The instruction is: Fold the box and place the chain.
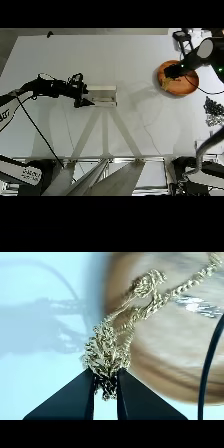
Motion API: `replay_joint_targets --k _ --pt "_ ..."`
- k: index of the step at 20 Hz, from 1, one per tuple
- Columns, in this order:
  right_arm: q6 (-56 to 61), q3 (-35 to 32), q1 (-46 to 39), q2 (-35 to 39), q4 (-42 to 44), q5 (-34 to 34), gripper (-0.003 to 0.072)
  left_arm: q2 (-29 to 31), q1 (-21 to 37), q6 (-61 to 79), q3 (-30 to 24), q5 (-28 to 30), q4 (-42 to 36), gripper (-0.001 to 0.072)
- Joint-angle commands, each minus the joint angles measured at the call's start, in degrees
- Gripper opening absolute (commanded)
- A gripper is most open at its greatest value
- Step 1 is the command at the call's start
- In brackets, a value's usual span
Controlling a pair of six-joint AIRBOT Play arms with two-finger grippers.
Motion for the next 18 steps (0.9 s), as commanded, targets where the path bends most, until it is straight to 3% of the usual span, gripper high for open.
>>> replay_joint_targets --k 1,9,18 --pt "-0.9 0.0 7.8 1.0 0.2 4.2 0.0012 0.0 0.0 0.0 0.0 0.0 0.0 0.0375" --pt "-0.9 0.0 19.9 0.7 2.7 -1.4 0.0012 0.0 0.0 0.0 0.0 0.0 0.0 0.0375" --pt "-4.0 0.0 23.6 -1.7 15.7 -6.6 0.0012 0.0 0.0 0.0 0.0 0.0 0.0 0.0375"
